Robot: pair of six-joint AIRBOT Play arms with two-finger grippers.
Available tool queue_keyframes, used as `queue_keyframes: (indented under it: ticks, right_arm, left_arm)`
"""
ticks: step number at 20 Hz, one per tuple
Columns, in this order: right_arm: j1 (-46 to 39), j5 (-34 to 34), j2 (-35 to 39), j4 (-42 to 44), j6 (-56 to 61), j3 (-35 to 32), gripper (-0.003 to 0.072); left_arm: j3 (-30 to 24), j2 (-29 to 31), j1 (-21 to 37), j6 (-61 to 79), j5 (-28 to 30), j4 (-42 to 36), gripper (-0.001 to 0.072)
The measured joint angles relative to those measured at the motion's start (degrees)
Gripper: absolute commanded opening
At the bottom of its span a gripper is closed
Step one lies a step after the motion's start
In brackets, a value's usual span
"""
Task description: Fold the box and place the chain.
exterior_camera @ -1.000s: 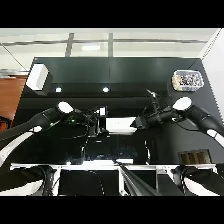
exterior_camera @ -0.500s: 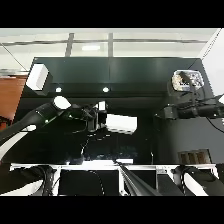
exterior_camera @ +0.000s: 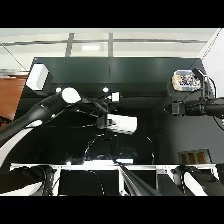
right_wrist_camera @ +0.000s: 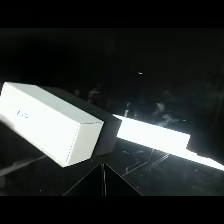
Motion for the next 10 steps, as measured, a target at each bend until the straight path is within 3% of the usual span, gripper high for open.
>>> queue_keyframes:
  ticks: [5,10]
  right_arm:
    - [-0.09,-0.37,0.07,-0.09,-0.02,0.0,0.0014]
    - [-0.09,-0.52,0.07,-0.26,-0.07,0.0,0.0014]
  left_arm:
    - [8.57,-8.79,-1.81,-6.19,-6.14,0.85,0.0715]
    - [12.0,-12.52,-2.21,-7.85,-9.27,1.11,0.0715]
